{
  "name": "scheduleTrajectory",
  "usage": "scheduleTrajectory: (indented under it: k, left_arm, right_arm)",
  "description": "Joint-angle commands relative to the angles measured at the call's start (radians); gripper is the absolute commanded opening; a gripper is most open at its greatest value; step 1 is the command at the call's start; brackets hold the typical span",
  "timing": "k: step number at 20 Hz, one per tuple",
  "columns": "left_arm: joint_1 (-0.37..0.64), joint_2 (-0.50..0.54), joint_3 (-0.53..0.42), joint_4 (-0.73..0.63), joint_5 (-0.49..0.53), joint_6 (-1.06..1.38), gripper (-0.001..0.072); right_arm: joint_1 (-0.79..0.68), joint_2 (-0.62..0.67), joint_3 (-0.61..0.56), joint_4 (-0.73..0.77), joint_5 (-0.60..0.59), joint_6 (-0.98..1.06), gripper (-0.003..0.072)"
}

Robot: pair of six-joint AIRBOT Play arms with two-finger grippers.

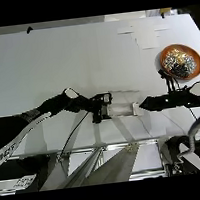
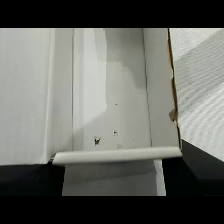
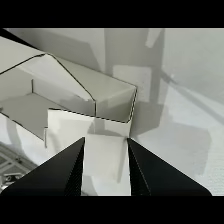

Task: Fold the box and place the chain.

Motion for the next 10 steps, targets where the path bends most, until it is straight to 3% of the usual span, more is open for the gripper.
scheduleTrajectory:
  k: [1, 4, 10]
  left_arm:
    - [0.000, 0.001, 0.001, 0.000, -0.003, 0.000, 0.0135]
    - [0.000, 0.001, 0.001, 0.000, -0.004, 0.000, 0.0135]
    - [0.000, 0.001, 0.001, 0.000, -0.003, 0.001, 0.0135]
  right_arm:
    - [0.051, 0.006, 0.000, -0.029, -0.021, 0.009, 0.0302]
    - [0.132, 0.006, 0.000, -0.076, -0.082, 0.071, 0.0343]
    - [0.299, 0.004, 0.009, -0.201, -0.202, 0.321, 0.0340]
